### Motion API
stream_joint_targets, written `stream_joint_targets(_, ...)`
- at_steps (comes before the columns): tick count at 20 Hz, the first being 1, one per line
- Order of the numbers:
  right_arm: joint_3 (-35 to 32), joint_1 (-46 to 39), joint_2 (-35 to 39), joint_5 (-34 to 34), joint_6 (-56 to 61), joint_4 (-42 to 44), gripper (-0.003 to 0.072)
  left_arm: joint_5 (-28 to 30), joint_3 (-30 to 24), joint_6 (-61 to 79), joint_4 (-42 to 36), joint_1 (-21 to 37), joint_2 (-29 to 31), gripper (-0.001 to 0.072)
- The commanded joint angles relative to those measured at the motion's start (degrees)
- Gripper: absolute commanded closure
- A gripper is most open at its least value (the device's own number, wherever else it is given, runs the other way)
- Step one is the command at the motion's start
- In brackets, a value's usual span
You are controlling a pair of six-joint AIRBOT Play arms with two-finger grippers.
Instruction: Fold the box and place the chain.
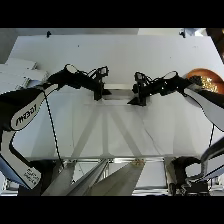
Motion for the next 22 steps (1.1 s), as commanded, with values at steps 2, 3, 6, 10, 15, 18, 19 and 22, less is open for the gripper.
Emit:
stream_joint_targets(2,0.07,0.04,0.00,0.09,-0.04,-0.04,0.0262,0.04,-0.02,-0.02,-0.02,0.00,0.00,0.0699)
stream_joint_targets(3,0.07,0.04,-0.02,0.13,-0.04,-0.04,0.0262,0.04,0.00,-0.02,0.00,0.02,0.00,0.0699)
stream_joint_targets(6,0.07,0.04,0.00,0.44,-0.04,-0.04,0.0262,0.04,-0.02,-0.02,-0.02,0.02,0.00,0.0699)
stream_joint_targets(10,0.07,0.04,0.00,0.44,-0.04,-0.04,0.0262,0.04,-0.02,-0.02,0.00,0.02,0.00,0.0699)
stream_joint_targets(15,0.07,0.04,0.00,0.44,-0.04,-0.02,0.0262,0.02,-0.02,-0.02,0.00,0.02,0.00,0.0699)
stream_joint_targets(18,0.07,0.04,0.00,0.44,-0.04,-0.04,0.0262,0.04,-0.02,-0.02,0.00,0.02,0.00,0.0698)
stream_joint_targets(19,0.07,0.04,0.00,0.44,-0.04,-0.04,0.0262,0.04,-0.02,-0.02,0.00,0.02,0.00,0.0698)
stream_joint_targets(22,0.07,0.04,0.00,0.44,-0.04,-0.04,0.0262,0.22,0.00,-0.02,-0.63,0.00,0.00,0.0692)
